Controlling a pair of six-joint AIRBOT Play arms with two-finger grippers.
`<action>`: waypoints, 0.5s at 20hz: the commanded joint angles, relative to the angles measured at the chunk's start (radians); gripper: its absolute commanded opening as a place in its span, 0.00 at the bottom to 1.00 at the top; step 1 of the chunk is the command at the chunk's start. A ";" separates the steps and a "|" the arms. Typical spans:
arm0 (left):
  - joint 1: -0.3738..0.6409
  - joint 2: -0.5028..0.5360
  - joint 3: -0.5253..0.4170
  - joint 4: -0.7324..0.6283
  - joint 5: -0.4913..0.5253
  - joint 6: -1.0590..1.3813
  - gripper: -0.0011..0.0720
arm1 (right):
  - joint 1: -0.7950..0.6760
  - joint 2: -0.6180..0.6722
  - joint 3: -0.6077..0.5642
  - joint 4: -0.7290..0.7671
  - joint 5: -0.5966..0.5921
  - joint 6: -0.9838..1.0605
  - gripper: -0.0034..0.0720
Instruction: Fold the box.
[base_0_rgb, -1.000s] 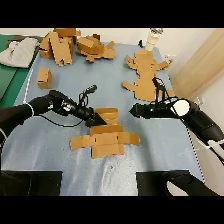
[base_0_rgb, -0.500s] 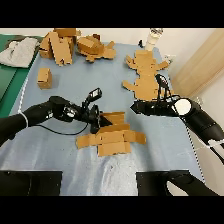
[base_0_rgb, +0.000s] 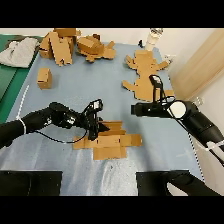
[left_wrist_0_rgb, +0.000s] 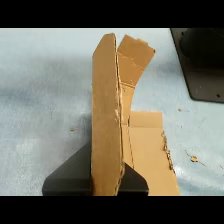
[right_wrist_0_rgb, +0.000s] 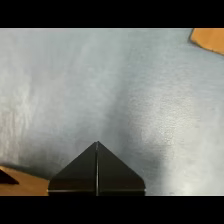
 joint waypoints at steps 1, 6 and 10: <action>-0.002 0.001 -0.004 0.030 0.005 0.010 0.04 | 0.137 0.037 -0.018 -0.248 -0.001 0.154 0.05; -0.002 -0.013 -0.009 0.037 0.005 0.010 0.04 | 0.306 0.085 -0.026 -0.423 0.000 0.268 0.05; -0.002 -0.013 -0.010 0.040 0.004 0.011 0.04 | 0.406 0.084 -0.026 -0.437 0.015 0.276 0.05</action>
